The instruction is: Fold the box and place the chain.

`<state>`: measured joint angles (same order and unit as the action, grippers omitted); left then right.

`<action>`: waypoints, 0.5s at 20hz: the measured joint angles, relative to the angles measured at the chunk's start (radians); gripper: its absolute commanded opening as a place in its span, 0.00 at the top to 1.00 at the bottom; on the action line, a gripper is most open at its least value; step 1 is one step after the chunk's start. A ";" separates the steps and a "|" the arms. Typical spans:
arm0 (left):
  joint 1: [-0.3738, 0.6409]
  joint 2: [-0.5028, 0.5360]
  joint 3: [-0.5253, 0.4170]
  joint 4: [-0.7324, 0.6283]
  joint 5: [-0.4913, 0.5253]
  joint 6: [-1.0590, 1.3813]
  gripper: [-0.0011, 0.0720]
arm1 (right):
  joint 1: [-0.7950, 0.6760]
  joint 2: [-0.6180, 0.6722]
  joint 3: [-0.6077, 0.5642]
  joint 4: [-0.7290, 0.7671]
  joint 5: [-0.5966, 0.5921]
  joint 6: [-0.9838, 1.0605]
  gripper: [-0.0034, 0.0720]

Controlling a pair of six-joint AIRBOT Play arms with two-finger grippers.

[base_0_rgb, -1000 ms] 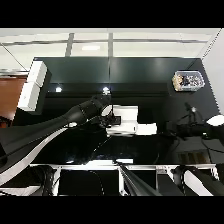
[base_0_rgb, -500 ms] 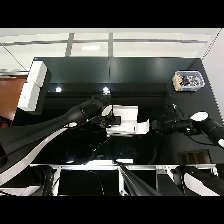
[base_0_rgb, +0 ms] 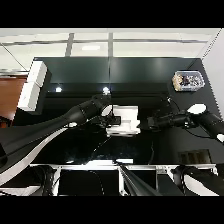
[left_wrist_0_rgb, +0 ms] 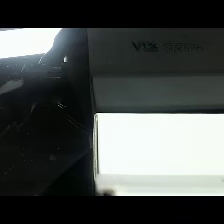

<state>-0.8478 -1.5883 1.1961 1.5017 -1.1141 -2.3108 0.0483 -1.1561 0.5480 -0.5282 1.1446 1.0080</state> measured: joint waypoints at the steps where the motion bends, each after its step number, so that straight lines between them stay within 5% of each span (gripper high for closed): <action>1: 0.000 0.000 0.000 0.000 0.000 0.000 0.95 | 0.021 0.000 0.007 0.000 -0.003 0.019 0.51; 2: 0.000 0.000 0.000 0.000 0.000 0.000 0.95 | 0.043 0.000 0.015 -0.002 -0.011 0.039 0.56; 10: 0.000 0.000 0.000 0.000 0.000 0.000 0.95 | 0.245 0.000 0.115 -0.229 -0.121 0.378 0.55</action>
<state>-0.8478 -1.5883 1.1957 1.5021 -1.1145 -2.3108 0.2935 -1.1561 0.6632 -0.7567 1.0237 1.3861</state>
